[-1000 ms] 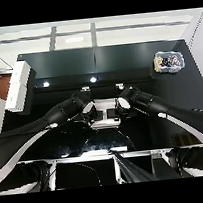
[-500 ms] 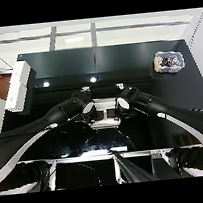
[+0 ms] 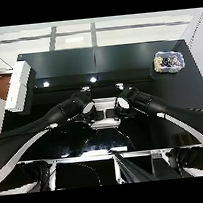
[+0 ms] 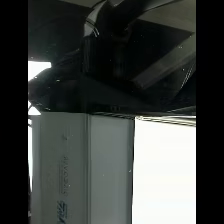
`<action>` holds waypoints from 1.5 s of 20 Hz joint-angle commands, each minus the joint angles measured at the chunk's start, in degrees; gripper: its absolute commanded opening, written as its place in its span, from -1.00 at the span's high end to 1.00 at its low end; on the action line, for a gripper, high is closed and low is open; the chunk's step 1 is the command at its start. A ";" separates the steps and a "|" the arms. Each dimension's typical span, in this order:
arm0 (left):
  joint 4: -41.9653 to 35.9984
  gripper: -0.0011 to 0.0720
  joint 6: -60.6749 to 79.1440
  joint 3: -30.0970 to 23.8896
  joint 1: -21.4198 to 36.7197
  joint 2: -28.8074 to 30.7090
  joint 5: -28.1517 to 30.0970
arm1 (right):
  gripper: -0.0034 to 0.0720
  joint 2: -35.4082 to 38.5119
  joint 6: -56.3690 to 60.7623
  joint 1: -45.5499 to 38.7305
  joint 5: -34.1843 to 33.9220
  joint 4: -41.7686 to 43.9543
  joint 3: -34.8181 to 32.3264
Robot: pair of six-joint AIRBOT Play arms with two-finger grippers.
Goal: Fold the box and place the chain.
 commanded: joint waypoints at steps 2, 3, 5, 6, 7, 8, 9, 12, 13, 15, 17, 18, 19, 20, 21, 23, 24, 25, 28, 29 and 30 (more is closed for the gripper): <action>0.02 0.88 0.00 0.02 0.04 0.00 0.00 | 0.82 -0.63 -0.07 0.04 -0.07 1.57 0.07; 0.04 0.88 0.00 0.02 0.04 0.00 -0.02 | 0.81 -0.63 -0.07 0.04 -0.07 1.53 0.07; 0.02 0.88 -0.02 0.02 0.04 0.00 -0.02 | 0.82 -0.63 -0.07 0.02 -0.02 1.53 0.07; 0.02 0.88 0.00 0.02 0.04 0.00 -0.02 | 0.82 -0.63 -0.07 0.02 -0.02 1.53 0.07; 0.02 0.88 0.00 0.02 0.04 0.00 -0.02 | 0.82 -0.63 -0.07 0.02 -0.02 1.53 0.07; 0.02 0.88 0.00 0.02 0.04 0.00 -0.02 | 0.82 -0.63 -0.26 0.02 -0.02 1.53 0.07; 0.02 0.88 0.00 0.02 0.04 0.00 -0.02 | 0.82 -0.63 -0.31 0.04 0.00 1.53 0.07; 0.02 0.88 -0.02 0.02 0.04 0.00 0.00 | 0.80 -0.61 -1.01 0.04 0.04 1.49 0.50; 0.02 0.88 -0.02 0.02 0.04 0.00 -0.02 | 0.54 -0.61 -1.01 0.04 0.04 1.46 0.96; 0.02 0.88 -0.02 0.02 0.04 0.00 -0.02 | 0.35 -0.55 -1.03 0.02 0.09 1.29 2.40; 0.02 0.88 -0.02 0.02 0.04 0.00 -0.02 | 0.33 -0.46 -1.07 -0.02 1.05 0.17 4.17; 0.02 0.88 -0.02 0.02 0.04 0.00 -0.07 | 0.33 -0.46 -1.16 -0.04 2.38 -0.94 5.11; 0.02 0.88 -0.02 0.02 0.04 0.00 -0.04 | 0.33 -0.46 -1.55 -0.02 3.89 -1.95 5.90; 0.02 0.88 -0.02 0.02 0.04 0.00 -0.02 | 0.33 -0.44 -2.40 -0.04 5.57 -3.04 6.60; 0.04 0.88 -0.02 0.02 0.04 0.00 -0.02 | 0.33 -0.39 -2.86 -0.02 6.99 -3.98 7.02; 0.07 0.88 -0.02 0.02 0.04 0.00 -0.02 | 0.33 -0.15 -4.48 -0.02 8.41 -3.93 7.32; 0.07 0.88 -0.02 0.02 0.04 0.00 -0.04 | 0.33 0.15 -5.20 -0.02 8.90 -3.96 7.34; 0.07 0.88 -0.02 0.02 0.04 0.00 -0.04 | 0.33 0.57 -5.70 -0.02 9.18 -3.93 7.34; 0.02 0.88 -0.02 0.02 0.04 0.00 -0.22 | 0.33 2.86 -8.22 -0.04 9.75 -4.04 7.45; 0.02 0.88 -0.02 0.02 0.04 0.00 -0.22 | 0.34 4.02 -9.35 -0.13 9.79 -4.11 7.45; 0.02 0.88 -0.02 0.02 0.04 0.00 -0.22 | 0.34 5.60 -10.73 -0.20 9.99 -4.22 7.45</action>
